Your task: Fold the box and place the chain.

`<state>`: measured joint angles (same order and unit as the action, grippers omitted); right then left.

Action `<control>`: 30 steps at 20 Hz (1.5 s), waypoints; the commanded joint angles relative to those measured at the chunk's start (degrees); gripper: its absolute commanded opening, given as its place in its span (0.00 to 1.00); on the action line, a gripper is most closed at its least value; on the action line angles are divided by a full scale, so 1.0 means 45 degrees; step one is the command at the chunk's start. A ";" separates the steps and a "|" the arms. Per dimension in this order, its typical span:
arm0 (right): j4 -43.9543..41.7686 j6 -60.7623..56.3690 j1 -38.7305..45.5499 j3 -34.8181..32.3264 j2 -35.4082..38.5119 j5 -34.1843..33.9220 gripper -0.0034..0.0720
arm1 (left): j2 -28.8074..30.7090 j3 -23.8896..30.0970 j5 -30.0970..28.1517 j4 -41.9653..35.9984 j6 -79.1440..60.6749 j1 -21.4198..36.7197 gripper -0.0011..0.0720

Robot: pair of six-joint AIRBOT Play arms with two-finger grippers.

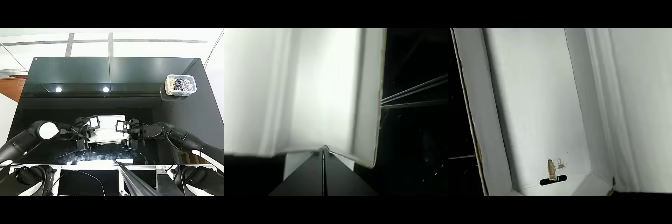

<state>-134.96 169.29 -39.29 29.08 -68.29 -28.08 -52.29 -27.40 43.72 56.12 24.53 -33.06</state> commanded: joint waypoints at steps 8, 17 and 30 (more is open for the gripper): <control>-0.0005 -0.0005 0.0000 -0.0010 0.0000 0.0000 0.57 | 0.4065 -0.0049 0.2535 0.4624 1.5630 0.4245 0.05; -0.0005 -0.0049 0.0000 -0.0010 0.0000 0.0000 0.57 | 0.1647 0.1831 0.3497 0.1783 1.6874 0.6858 0.06; -0.0005 -0.0049 0.0000 -0.0010 0.0000 0.0000 0.57 | -0.1239 0.1826 0.2093 -0.2375 1.1560 0.5761 0.06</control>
<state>-134.96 169.10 -39.29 29.08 -68.29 -28.08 -56.29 -19.20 54.37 49.47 81.62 -6.92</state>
